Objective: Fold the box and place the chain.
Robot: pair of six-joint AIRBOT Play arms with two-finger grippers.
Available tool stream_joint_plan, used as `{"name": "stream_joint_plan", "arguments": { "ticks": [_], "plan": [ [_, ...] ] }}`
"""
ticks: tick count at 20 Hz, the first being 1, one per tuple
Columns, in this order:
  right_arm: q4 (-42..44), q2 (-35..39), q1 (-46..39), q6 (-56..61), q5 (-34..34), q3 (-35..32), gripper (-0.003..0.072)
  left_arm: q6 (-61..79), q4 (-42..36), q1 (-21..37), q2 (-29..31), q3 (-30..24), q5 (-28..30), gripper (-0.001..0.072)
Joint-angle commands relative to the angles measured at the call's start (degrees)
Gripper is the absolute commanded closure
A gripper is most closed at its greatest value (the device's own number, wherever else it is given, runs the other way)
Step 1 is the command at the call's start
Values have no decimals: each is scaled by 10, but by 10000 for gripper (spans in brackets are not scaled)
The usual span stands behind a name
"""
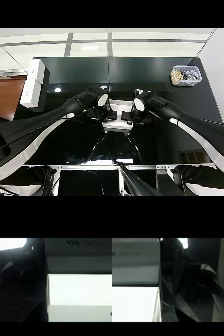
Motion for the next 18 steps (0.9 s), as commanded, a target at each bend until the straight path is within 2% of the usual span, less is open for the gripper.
{"name": "stream_joint_plan", "arguments": {
  "ticks": [1,2,5,6,7,12,13,14,15,18],
  "plan": [
    [10,0,-1,-10,-5,1,413,2,1,0,0,0,-1,680],
    [9,0,-1,-10,-5,1,444,2,2,0,0,0,-1,680],
    [8,-4,-1,-10,-4,1,446,2,1,0,0,0,-1,680],
    [8,-5,-1,-11,-5,1,606,2,1,0,0,0,-1,680],
    [8,-5,-1,-13,-5,1,674,2,2,0,0,0,-1,681],
    [8,-4,-3,-13,-5,1,673,2,2,0,0,0,-1,680],
    [8,-3,-3,-14,-5,5,650,2,2,0,0,0,-1,680],
    [8,-3,-4,-21,-5,10,443,2,1,0,0,0,-1,680],
    [8,1,-6,-34,-1,16,329,2,1,0,0,0,-1,680],
    [-5,34,-6,-103,27,40,330,2,2,0,0,0,-2,680]
  ]
}}
